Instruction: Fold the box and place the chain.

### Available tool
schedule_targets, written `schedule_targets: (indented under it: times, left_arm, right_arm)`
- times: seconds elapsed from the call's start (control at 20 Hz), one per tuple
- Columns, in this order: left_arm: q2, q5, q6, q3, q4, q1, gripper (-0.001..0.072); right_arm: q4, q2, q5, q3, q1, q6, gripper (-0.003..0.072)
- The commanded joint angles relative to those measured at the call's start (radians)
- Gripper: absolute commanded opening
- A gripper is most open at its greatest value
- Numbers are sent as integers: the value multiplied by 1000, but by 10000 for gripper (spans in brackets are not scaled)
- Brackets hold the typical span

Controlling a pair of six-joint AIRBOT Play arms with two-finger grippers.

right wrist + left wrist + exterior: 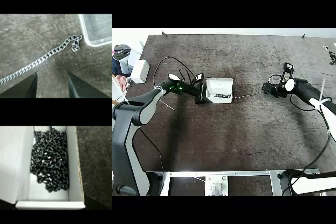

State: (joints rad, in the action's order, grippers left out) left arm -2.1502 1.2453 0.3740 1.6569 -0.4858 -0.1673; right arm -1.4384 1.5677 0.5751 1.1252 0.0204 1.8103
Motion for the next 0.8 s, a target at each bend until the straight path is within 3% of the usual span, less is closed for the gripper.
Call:
schedule_targets:
  times: [0.0,0.4,0.45,0.5,0.75]
  left_arm:
    - [0,0,0,1,0,1,394]
    - [0,0,0,1,0,1,394]
    - [0,0,0,1,0,1,394]
    - [0,0,0,1,0,1,394]
    - [0,0,0,1,0,1,394]
  right_arm:
    - [43,89,11,59,-12,7,348]
    - [47,215,50,172,39,8,325]
    - [47,220,46,177,46,-2,71]
    - [48,214,35,177,58,-16,9]
    - [48,26,32,177,163,-101,8]
